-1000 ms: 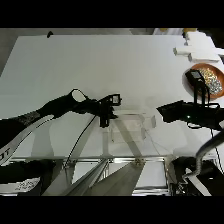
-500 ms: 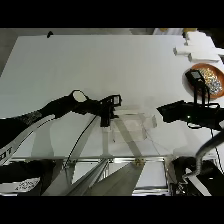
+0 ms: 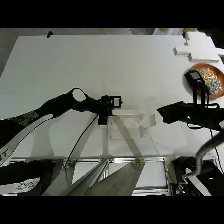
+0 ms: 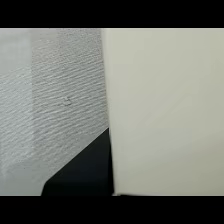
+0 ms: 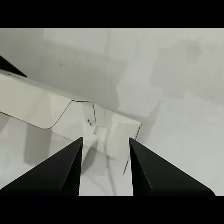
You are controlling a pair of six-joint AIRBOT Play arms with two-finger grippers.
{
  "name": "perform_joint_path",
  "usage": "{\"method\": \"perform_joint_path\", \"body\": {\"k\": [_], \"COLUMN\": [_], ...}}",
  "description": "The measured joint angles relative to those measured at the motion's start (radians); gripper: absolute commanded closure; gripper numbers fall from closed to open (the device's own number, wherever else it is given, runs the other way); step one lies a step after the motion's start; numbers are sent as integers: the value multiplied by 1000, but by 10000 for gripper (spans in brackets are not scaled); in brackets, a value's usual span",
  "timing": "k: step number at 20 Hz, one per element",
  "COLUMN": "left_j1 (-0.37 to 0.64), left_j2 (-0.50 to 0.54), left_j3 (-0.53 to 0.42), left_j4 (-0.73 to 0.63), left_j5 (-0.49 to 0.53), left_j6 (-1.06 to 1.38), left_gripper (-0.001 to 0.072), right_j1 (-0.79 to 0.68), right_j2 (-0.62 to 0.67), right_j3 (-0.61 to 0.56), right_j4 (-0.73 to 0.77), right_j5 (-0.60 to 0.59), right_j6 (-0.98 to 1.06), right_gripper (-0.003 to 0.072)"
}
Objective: Fold the box and place the chain.
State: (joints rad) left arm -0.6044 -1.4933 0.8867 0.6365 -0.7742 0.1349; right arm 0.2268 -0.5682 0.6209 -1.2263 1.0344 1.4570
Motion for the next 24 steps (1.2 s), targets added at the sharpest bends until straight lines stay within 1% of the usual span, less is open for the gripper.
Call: {"method": "perform_joint_path", "body": {"k": [9, 24], "left_j1": [0, 1], "left_j2": [-21, -24], "left_j3": [8, 9], "left_j4": [30, 37], "left_j5": [7, 11], "left_j6": [-3, -4], "left_gripper": [702, 697], "right_j1": [0, 0], "right_j2": [0, 0], "right_j3": [0, 0], "right_j4": [-5, -33], "right_j5": [6, 29], "right_j6": [0, -8], "right_gripper": [358, 359]}}
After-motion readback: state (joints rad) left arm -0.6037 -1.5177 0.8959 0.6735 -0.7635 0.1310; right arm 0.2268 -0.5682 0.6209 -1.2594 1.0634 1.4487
